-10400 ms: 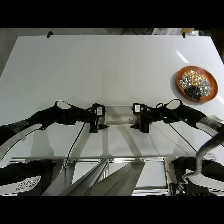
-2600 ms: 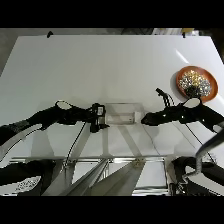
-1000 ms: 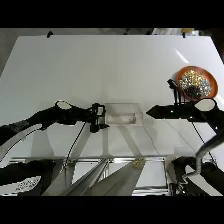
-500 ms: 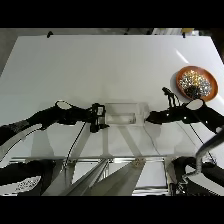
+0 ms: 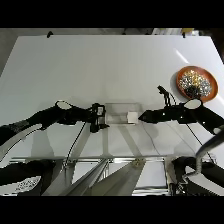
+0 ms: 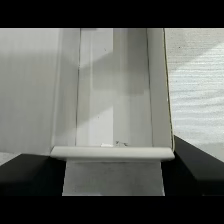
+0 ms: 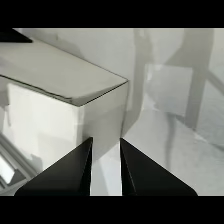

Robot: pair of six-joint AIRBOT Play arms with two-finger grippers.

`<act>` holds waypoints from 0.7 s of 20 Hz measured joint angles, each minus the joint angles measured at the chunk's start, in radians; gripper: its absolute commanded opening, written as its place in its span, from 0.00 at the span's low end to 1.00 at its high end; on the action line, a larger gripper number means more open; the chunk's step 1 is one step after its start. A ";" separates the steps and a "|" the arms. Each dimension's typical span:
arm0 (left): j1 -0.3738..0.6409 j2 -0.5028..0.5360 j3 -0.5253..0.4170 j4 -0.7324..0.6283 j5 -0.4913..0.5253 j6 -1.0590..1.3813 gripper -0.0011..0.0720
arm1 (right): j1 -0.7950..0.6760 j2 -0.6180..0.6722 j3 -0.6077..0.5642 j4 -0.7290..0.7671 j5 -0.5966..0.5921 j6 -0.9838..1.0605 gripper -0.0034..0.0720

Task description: Fold the box and place the chain.

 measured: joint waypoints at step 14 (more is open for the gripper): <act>0.000 0.000 0.000 0.000 0.000 0.000 0.36 | 0.163 0.093 0.020 -0.077 -0.113 0.117 0.51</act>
